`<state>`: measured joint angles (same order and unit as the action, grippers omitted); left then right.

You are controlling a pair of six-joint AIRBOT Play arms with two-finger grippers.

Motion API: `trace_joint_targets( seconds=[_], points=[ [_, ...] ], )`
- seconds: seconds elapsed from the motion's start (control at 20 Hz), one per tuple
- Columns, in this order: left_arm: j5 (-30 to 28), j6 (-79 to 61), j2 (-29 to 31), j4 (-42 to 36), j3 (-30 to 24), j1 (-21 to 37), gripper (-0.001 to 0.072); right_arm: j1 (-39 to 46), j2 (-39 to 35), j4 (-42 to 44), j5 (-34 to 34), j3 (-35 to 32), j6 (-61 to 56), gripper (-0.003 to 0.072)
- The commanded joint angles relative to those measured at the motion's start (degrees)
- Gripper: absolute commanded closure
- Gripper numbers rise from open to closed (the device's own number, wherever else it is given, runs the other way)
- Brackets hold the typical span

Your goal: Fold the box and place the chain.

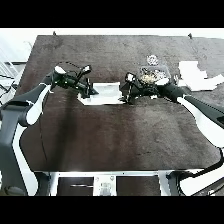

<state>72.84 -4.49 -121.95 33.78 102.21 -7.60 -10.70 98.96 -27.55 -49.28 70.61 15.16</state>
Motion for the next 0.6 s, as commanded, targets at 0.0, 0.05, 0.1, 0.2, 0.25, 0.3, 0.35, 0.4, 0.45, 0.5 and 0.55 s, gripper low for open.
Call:
trace_joint_targets(
  seconds=[0.0, 0.05, 0.1, 0.2, 0.25, 0.3, 0.35, 0.4, 0.45, 0.5, 0.55],
  points=[
    [0.04, 0.00, -0.02, 0.00, -0.02, 0.02, 0.0690, 0.96, 3.15, 0.07, -5.97, 3.93, -1.33, 0.0000],
    [0.02, 0.00, -0.02, 0.00, -0.02, 0.02, 0.0690, 1.25, 4.00, -0.09, -7.02, 4.94, -1.46, -0.0002],
    [0.02, -0.02, -0.02, 0.00, -0.02, 0.02, 0.0691, 1.57, 4.74, -0.11, -7.78, 5.68, -1.53, -0.0004],
    [0.02, -0.02, -0.02, 0.00, -0.02, 0.02, 0.0690, 2.40, 6.34, -0.11, -10.19, 7.23, -2.38, -0.0034],
    [0.02, -0.02, -0.02, 0.00, -0.02, 0.02, 0.0690, 2.84, 7.13, -0.15, -11.45, 7.87, -2.73, -0.0034],
    [0.02, -0.02, -0.02, 0.00, -0.02, 0.02, 0.0690, 3.19, 7.91, -0.11, -12.33, 8.35, -2.93, -0.0034],
    [0.02, -0.02, -0.02, 0.00, -0.02, 0.02, 0.0690, 3.28, 8.52, -0.11, -12.96, 8.66, -3.15, -0.0034],
    [0.02, -0.02, -0.02, 0.00, -0.02, 0.02, 0.0691, 3.28, 9.03, -0.11, -13.86, 8.92, -3.15, -0.0034],
    [0.02, -0.02, -0.02, -0.02, -0.02, 0.02, 0.0690, 3.06, 9.29, -0.09, -14.27, 9.05, -3.15, -0.0034],
    [0.00, -0.02, -0.02, -0.02, -0.02, 0.02, 0.0690, 2.75, 9.38, -0.09, -14.49, 9.05, -3.10, -0.0034],
    [0.02, 0.00, -0.02, -0.02, -0.02, 0.02, 0.0690, 2.49, 9.51, -0.11, -14.53, 9.07, -3.10, -0.0034]
  ],
)
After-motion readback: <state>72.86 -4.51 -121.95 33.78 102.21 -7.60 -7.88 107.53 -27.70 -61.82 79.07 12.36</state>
